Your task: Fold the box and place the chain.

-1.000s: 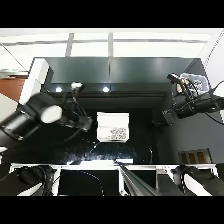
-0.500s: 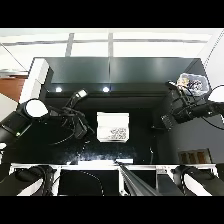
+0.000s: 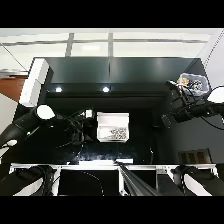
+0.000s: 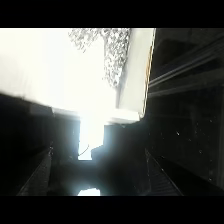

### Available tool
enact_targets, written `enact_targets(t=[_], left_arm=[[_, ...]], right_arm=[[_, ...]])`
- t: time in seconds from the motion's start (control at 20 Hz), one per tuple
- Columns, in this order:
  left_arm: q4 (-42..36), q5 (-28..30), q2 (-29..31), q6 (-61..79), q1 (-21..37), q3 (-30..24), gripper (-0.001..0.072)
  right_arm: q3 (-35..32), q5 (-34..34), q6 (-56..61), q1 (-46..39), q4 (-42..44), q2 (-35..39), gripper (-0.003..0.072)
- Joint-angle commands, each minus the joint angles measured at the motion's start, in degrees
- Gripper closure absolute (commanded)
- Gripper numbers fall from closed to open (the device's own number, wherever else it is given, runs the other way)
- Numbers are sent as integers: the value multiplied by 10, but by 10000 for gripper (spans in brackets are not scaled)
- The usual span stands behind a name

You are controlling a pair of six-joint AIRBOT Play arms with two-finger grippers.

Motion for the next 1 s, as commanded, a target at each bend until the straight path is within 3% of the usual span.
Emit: enact_targets(t=[0.0,0.25,0.45,0.95], left_arm=[[-24,13,-28,68,1,-2,-2],[-118,17,-57,148,0,-2,17],[-120,17,-82,172,0,-2,15],[-137,51,-82,176,0,-1,14]], right_arm=[[0,-13,0,0,0,0,-9],[0,-20,0,0,0,0,-9],[0,-12,-5,0,-1,0,-8],[0,-13,-5,0,-1,0,-8]])
